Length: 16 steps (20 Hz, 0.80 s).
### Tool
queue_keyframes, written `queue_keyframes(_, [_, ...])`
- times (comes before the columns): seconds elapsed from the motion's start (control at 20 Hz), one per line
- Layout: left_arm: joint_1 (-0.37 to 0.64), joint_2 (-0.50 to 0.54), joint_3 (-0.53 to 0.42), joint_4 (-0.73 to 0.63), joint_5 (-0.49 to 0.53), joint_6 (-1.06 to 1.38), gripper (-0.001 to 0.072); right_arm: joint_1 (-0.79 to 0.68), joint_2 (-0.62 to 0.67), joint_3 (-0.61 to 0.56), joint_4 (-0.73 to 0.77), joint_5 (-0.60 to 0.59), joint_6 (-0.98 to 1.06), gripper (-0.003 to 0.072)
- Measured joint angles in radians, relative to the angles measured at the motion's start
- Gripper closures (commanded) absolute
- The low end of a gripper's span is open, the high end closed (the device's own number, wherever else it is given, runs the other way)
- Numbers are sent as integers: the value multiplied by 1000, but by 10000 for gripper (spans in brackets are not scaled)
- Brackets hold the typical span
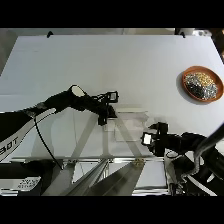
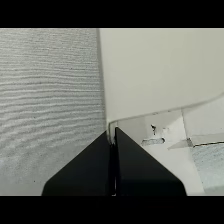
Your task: Fold the box and place the chain.
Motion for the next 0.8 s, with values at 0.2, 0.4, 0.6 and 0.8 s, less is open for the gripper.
queue_keyframes(0.2, [0,0,0,0,0,0,697,4,-42,0,13,-50,0,-13])
queue_keyframes(0.4, [0,0,0,0,0,0,697,4,-74,-1,13,-86,-3,-13])
queue_keyframes(0.6, [0,0,0,0,0,0,697,4,-98,-1,12,-98,-31,-1])
queue_keyframes(0.8, [0,0,0,0,0,0,697,4,-105,-1,12,-127,-45,4])
